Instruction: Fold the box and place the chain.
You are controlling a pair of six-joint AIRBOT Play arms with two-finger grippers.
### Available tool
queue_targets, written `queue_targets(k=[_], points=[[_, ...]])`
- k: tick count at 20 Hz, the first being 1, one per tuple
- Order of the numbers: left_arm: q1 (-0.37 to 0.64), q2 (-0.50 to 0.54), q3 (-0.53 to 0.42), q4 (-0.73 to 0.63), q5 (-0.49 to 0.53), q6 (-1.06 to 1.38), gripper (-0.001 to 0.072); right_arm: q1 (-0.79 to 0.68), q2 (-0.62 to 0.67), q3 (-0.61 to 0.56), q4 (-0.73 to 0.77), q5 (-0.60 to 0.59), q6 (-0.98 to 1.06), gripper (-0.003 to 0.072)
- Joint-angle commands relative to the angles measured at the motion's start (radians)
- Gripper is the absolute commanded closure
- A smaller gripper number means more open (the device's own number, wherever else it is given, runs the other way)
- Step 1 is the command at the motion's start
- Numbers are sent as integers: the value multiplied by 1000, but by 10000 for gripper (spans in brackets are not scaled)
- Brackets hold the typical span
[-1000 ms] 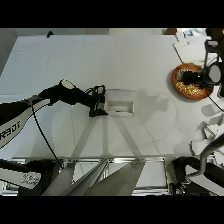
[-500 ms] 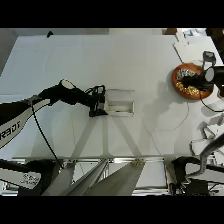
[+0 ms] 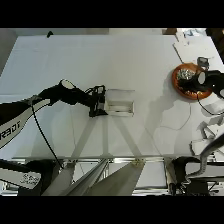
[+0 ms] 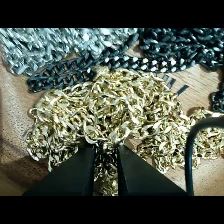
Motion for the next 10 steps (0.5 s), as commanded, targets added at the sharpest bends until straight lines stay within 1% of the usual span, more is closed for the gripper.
queue_targets(k=[1,6,10], points=[[0,0,1,0,0,0,453,0,56,1,-9,-2,-35,676],[0,0,1,0,0,0,453,1,212,1,-17,33,-147,677],[0,0,1,0,0,0,453,1,312,1,-16,129,-254,678]])
